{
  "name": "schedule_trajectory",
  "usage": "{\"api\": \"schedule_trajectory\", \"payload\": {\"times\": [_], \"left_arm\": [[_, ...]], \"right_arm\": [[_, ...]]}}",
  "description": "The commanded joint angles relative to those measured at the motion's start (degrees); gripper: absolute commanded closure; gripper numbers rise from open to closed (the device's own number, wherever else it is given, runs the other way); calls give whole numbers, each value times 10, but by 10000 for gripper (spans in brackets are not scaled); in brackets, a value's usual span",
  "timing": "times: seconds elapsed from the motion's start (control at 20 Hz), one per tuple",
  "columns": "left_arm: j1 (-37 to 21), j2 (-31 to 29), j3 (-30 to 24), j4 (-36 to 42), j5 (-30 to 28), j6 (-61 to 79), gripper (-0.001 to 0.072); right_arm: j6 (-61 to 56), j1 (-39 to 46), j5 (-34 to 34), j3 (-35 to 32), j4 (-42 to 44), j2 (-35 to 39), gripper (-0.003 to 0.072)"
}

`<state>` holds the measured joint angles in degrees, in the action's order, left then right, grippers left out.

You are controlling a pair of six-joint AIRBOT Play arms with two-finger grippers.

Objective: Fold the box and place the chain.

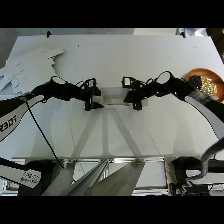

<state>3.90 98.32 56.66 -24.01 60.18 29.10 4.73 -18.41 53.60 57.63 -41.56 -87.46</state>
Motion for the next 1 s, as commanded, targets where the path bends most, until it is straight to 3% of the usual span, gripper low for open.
{"api": "schedule_trajectory", "payload": {"times": [0.0, 0.2, 0.45, 0.65, 0.95], "left_arm": [[0, 0, 0, 0, 0, 0, 334], [0, 0, 0, 0, 0, 0, 334], [0, 0, 0, 0, 0, 0, 334], [0, 0, 0, 0, 0, 0, 334], [0, 0, 0, 0, 0, 0, 334]], "right_arm": [[-20, 0, 16, 0, 0, 34, 676], [-81, 0, 34, 0, -23, 94, 677], [-313, 64, 34, 0, -155, 146, 677], [-483, 162, 36, -7, -239, 144, 678], [-570, 200, 13, -57, -224, 97, 683]]}}
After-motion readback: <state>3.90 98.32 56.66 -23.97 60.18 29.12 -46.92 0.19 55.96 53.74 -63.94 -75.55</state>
